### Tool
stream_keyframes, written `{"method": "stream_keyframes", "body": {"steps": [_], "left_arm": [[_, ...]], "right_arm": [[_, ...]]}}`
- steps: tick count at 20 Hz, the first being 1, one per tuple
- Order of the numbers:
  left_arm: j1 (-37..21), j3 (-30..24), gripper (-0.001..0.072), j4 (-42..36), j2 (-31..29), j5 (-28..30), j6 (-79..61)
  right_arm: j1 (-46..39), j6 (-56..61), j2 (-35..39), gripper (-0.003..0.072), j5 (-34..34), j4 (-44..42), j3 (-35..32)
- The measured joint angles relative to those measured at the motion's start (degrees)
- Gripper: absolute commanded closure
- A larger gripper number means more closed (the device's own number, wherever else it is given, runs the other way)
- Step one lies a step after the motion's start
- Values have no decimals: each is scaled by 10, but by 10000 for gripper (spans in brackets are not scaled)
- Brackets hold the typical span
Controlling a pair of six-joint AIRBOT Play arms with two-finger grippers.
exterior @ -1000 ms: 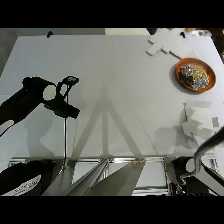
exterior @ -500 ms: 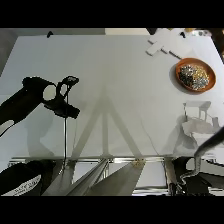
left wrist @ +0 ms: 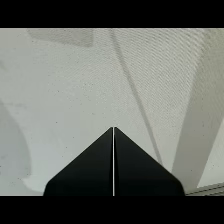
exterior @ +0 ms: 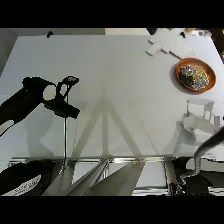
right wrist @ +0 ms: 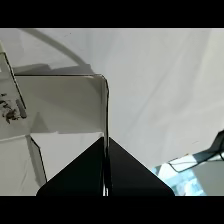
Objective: Fold the box and place the chain.
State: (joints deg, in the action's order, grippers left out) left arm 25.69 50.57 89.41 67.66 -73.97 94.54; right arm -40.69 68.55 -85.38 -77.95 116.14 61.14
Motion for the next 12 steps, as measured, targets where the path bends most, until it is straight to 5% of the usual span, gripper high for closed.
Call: {"method": "stream_keyframes", "body": {"steps": [6,12], "left_arm": [[0,0,699,0,0,0,0],[0,0,699,0,0,0,0]], "right_arm": [[97,-5,118,673,20,-184,-29],[259,-7,301,673,75,-405,-168]]}}
